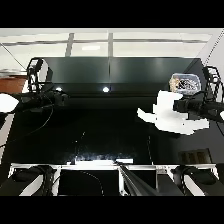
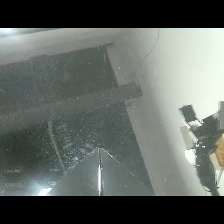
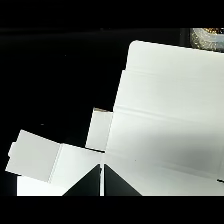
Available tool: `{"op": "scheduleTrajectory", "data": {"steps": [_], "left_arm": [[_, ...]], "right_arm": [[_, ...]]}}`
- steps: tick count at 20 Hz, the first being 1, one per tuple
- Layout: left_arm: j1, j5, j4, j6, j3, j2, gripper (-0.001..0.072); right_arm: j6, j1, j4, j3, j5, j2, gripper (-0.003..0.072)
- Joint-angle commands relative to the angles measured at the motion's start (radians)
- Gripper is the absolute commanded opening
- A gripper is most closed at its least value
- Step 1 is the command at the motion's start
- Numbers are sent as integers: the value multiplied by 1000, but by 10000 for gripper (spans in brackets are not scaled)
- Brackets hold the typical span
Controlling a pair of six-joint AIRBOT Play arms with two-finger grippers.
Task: Fold the box and place the chain.
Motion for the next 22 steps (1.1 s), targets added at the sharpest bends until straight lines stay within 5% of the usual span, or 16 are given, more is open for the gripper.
{"op": "scheduleTrajectory", "data": {"steps": [1, 16, 22], "left_arm": [[1, 0, 0, 0, 0, 0, 27], [0, 3, -3, 0, 0, -1, 27], [0, 124, -26, 0, 0, -5, 28]], "right_arm": [[0, -1, 0, 0, 0, 1, 40], [-1, -1, 0, 0, 0, 1, 40], [-1, -1, -5, 0, -79, 1, 41]]}}
